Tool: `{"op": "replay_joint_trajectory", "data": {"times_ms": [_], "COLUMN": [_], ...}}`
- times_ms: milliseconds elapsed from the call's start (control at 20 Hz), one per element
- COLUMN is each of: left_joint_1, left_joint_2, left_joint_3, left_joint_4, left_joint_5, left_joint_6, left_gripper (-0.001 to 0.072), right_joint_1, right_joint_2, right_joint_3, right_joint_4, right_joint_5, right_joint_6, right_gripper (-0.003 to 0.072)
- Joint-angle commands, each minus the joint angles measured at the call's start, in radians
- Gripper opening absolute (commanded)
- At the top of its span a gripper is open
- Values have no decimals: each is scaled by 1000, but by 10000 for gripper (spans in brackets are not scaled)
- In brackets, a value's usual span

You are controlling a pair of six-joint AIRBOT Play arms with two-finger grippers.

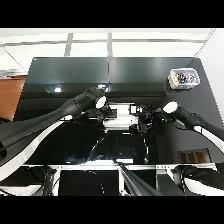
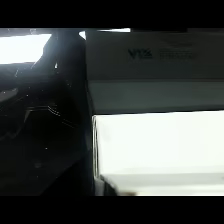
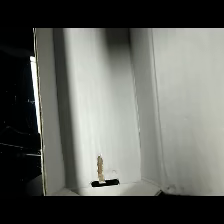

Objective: Fold the box and place the chain.

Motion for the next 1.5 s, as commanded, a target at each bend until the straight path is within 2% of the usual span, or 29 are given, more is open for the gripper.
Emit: {"op": "replay_joint_trajectory", "data": {"times_ms": [0, 50, 100, 150, 200, 300, 350, 400, 500, 700, 750, 800, 1000, 1100, 1350, 1450], "left_joint_1": [-8, -8, -8, -8, -8, -8, -7, -7, -8, -8, -7, -7, -7, -7, -8, -10], "left_joint_2": [-2, -2, -2, -2, -2, -2, -2, -2, -2, -2, -2, -2, -2, -2, -4, -4], "left_joint_3": [2, 2, 4, 7, 9, 10, 10, 10, 10, 10, 10, 12, 43, 60, 63, 63], "left_joint_4": [-10, -10, -10, -10, -9, -3, -3, -3, -3, -3, -3, -3, 22, 69, 98, 90], "left_joint_5": [0, 0, -1, -3, -4, -5, -5, -5, -2, -2, -2, -4, -11, -47, -77, -71], "left_joint_6": [-5, -5, -5, -5, -5, -6, -11, -12, -12, -8, -8, -6, 14, 14, 9, 10], "left_gripper": [22, 98, 331, 471, 475, 471, 380, 133, 21, 21, 21, 21, 20, 20, 20, 21], "right_joint_1": [0, 0, 0, 0, 0, 0, 0, 0, 0, 0, 0, 0, -1, -1, 0, 0], "right_joint_2": [-1, -1, -1, -1, -1, -1, -1, -1, -1, -1, -1, 3, 95, 148, 166, 165], "right_joint_3": [-1, -1, -1, -1, -1, -1, -1, -1, -1, -1, -1, 0, 2, 2, 2, 2], "right_joint_4": [0, 0, 0, 0, 0, 0, 0, 0, 0, -1, -4, -6, -150, -206, -198, -198], "right_joint_5": [1, 0, 1, 1, 1, 1, 1, 1, 1, 0, 0, 1, 33, 39, 58, 58], "right_joint_6": [1, 1, 1, 1, 1, 1, 1, 1, 1, 7, 26, 41, 114, 116, 116, 110], "right_gripper": [312, 312, 312, 312, 311, 312, 312, 312, 312, 314, 413, 720, 720, 720, 720, 558]}}
